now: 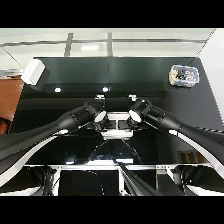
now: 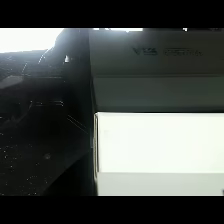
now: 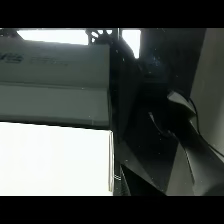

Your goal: Fold the box and place the chain.

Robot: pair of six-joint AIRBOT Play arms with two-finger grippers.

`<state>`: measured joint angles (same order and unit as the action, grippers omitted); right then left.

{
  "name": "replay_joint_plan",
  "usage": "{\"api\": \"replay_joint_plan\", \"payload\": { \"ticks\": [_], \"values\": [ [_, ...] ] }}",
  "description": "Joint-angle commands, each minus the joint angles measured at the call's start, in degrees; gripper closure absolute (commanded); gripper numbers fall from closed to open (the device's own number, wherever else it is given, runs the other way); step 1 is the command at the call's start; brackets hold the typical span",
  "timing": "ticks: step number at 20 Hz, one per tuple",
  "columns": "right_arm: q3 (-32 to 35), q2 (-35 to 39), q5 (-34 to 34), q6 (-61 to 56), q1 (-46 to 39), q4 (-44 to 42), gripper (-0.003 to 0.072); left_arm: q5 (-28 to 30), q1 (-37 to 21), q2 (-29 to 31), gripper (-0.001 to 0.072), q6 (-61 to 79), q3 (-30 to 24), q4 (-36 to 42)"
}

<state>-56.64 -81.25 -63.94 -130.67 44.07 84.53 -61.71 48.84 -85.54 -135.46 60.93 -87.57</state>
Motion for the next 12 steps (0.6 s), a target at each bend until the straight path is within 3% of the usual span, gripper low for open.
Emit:
{"api": "replay_joint_plan", "payload": {
  "ticks": [1, 3, 8, 9, 10, 11, 12],
  "values": [
    [0.61, 0.00, -0.26, 0.07, -0.07, -0.02, 0.0534, -0.02, -0.04, 0.04, 0.0682, 0.02, 0.00, -0.02],
    [0.59, 0.02, 1.05, 0.22, 0.02, -0.28, 0.0669, -0.02, -0.04, 0.04, 0.0682, 0.00, 0.00, -0.02],
    [0.59, 0.02, 2.19, 0.20, 0.09, -0.50, 0.0673, -0.02, -0.04, 0.04, 0.0682, 0.00, 0.00, -0.02],
    [0.48, 0.04, 2.19, 0.20, 0.07, -0.46, 0.0653, -0.02, -0.04, 0.04, 0.0682, 0.02, 0.00, -0.02],
    [0.44, 0.31, 2.23, 0.20, -0.09, -0.46, 0.0481, -0.02, -0.04, 0.04, 0.0682, 0.02, 0.00, -0.02],
    [0.20, 0.79, 2.23, 0.24, -0.26, -0.22, 0.0401, -0.02, -0.04, 0.04, 0.0682, 0.02, 0.00, -0.02],
    [-0.13, 1.62, 1.90, 0.98, -0.42, -0.11, 0.0401, -0.02, -0.04, 0.04, 0.0682, 0.00, 0.00, -0.02]
  ]
}}
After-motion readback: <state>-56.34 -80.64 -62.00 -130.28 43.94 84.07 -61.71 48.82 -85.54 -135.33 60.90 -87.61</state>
